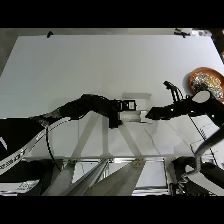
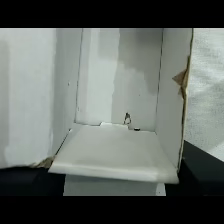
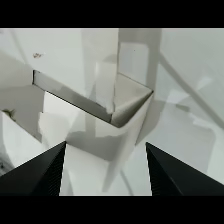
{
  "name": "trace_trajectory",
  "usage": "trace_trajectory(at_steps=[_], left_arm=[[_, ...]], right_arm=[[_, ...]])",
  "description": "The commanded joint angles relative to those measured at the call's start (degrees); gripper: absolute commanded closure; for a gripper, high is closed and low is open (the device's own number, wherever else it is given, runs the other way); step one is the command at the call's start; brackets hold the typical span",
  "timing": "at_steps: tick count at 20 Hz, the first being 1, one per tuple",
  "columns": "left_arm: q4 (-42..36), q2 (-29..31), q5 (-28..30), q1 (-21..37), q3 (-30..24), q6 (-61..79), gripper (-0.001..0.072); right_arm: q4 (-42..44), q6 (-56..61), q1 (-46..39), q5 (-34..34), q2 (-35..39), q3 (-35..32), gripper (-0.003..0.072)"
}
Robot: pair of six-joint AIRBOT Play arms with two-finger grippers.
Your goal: Fold the box and place the chain.
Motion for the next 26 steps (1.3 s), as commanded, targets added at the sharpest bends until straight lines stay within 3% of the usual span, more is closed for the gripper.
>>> trace_trajectory(at_steps=[1,4,10,12,20,24,26], left_arm=[[0.0,0.0,0.0,0.0,0.0,0.0,0.0434],[0.0,0.0,0.0,0.0,0.0,0.0,0.0434],[0.0,0.0,0.0,0.0,0.0,0.0,0.0434],[0.0,0.0,0.0,0.0,0.0,0.0,0.0434],[0.0,0.0,0.0,0.0,0.0,0.0,0.0434],[0.0,0.0,0.0,0.0,0.0,0.0,0.0434],[0.0,0.0,0.0,0.0,0.0,0.0,0.0434]], right_arm=[[-7.5,9.8,6.6,-4.7,0.2,1.5,0.0143],[-18.3,20.6,12.1,-4.1,0.2,4.9,0.0145],[-21.6,28.0,19.5,-4.3,0.2,8.6,0.0152],[-24.3,30.7,21.2,-3.5,-0.1,8.6,0.0189],[-29.4,39.4,22.9,-1.5,-0.4,8.6,0.0189],[-29.6,42.6,25.2,-3.1,-0.6,8.6,0.019],[-31.3,45.7,27.6,-4.6,-1.4,8.6,0.0229]])
